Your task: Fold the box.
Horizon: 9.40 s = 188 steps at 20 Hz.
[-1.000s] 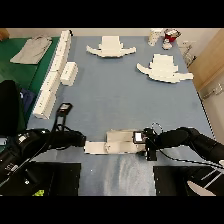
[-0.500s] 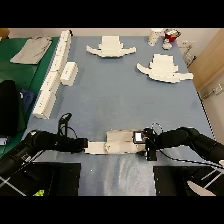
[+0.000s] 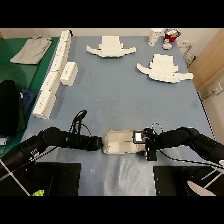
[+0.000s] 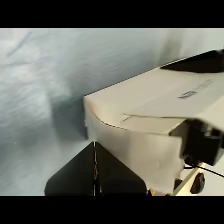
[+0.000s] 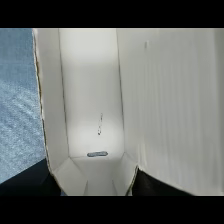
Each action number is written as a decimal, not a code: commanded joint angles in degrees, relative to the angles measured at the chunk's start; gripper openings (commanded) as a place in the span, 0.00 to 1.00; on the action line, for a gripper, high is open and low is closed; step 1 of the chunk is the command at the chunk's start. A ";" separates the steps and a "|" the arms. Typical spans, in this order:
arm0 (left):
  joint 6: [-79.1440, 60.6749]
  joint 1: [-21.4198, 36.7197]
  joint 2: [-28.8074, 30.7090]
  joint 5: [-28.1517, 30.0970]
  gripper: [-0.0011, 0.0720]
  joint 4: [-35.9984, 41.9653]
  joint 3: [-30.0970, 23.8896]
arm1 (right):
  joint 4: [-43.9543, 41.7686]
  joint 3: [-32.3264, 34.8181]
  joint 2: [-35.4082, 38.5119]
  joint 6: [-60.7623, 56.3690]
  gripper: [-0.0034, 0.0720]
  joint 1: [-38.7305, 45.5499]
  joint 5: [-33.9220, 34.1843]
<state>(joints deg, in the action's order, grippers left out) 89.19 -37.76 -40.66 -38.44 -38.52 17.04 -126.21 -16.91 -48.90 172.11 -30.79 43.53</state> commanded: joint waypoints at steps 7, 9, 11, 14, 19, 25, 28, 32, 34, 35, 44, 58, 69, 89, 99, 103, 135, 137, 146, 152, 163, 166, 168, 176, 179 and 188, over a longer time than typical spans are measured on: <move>-1.33 -0.74 -0.11 -0.31 0.33 -0.42 2.95 | -0.02 -0.04 0.04 0.00 0.71 -0.02 -0.02; -1.33 -0.74 -0.11 -0.87 0.82 -0.42 2.95 | -0.02 -0.04 0.04 0.00 0.71 -0.02 -0.02; -1.33 -0.74 -0.11 -0.26 0.82 -0.44 2.95 | 0.00 -0.04 0.02 0.00 0.71 -0.02 -0.02; -0.87 -0.74 -0.61 1.01 0.82 0.00 2.84 | -0.02 -0.04 0.04 0.00 0.71 -0.02 -0.02; 3.41 -5.84 -5.84 -0.90 0.62 -1.81 5.51 | -0.02 -0.04 0.04 0.00 0.71 -0.02 -0.02; 36.26 -14.23 -12.20 -4.48 0.62 -28.65 15.08 | -0.02 -0.04 0.02 0.00 0.71 -0.02 -0.02; 46.69 -17.73 -17.07 -11.08 0.61 -37.35 20.94 | -0.02 -0.04 0.02 0.00 0.71 -0.02 -0.02; 56.30 -23.58 -24.35 -18.23 0.61 -45.53 28.96 | -0.02 -0.04 0.04 0.00 0.71 -0.02 -0.02; 59.17 -26.03 -27.93 -21.42 0.61 -47.67 31.91 | -0.02 -0.04 0.04 0.00 0.71 -0.02 -0.02; 59.19 -27.04 -29.64 -21.57 0.61 -47.63 32.96 | -0.02 -0.04 0.02 0.00 0.71 -0.02 -0.02; 60.39 -28.11 -32.96 -21.57 0.32 -47.67 34.51 | -0.02 -0.04 0.02 0.00 0.71 -0.02 -0.02; 62.36 -28.28 -32.96 -21.62 0.50 -47.43 34.51 | 0.00 -0.04 0.04 0.00 0.71 -0.02 -0.02; 57.40 -28.35 -28.65 -28.98 0.70 -46.97 38.38 | -0.02 -0.04 0.02 0.00 0.71 -0.02 -0.02; -10.45 -21.03 -1.62 -23.39 0.03 -36.98 24.74 | 0.00 -0.04 0.00 0.00 0.71 -0.02 -0.02; -70.27 2.03 -1.88 -3.37 0.97 -7.50 3.32 | -0.02 -0.04 0.00 0.00 0.71 -0.02 -0.02; -86.51 2.01 -9.38 -0.87 0.97 3.98 2.23 | -0.02 -0.04 0.00 0.00 0.71 -0.02 -0.02; -99.91 -5.51 -18.49 9.94 0.58 12.87 2.25 | -0.02 -0.04 0.00 0.00 0.71 -0.02 -0.02; -99.93 -5.51 -18.49 9.97 0.58 12.87 2.25 | -0.02 -0.04 0.00 0.00 0.71 -0.02 -0.02; -99.91 -5.49 -18.49 9.97 0.58 12.85 2.25 | -0.02 -0.04 0.00 0.00 0.71 -0.02 -0.02; -99.91 -5.49 -18.49 9.94 0.58 12.85 2.25 | -0.02 -0.04 0.00 0.00 0.71 -0.02 -0.02; -99.91 -5.49 -18.49 9.97 0.58 12.85 2.25 | -0.04 -0.04 -0.07 -0.02 0.74 -0.02 -0.79; -99.91 -5.49 -18.49 9.97 0.58 12.85 2.25 | 0.13 -0.57 0.11 -1.73 0.83 -0.02 -0.28; -99.91 -5.49 -18.47 9.94 0.58 12.85 2.25 | 3.26 -2.14 1.70 -8.26 1.00 -0.02 1.25; -99.89 -5.49 -18.49 9.97 0.58 12.85 2.25 | 23.65 -8.87 13.62 -55.49 0.99 -0.02 24.22; -99.91 -5.49 -18.47 9.94 0.58 12.85 2.25 | 14.69 -9.35 15.26 -76.91 0.55 -0.04 25.38; -99.89 -5.49 -18.47 9.94 0.58 12.85 2.25 | -13.90 -12.52 3.04 -83.45 0.42 -3.41 -6.84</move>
<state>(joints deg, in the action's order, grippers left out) -10.72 -43.24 -59.18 -28.49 -25.67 19.29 -137.80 -27.42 -41.91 92.29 -34.81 47.48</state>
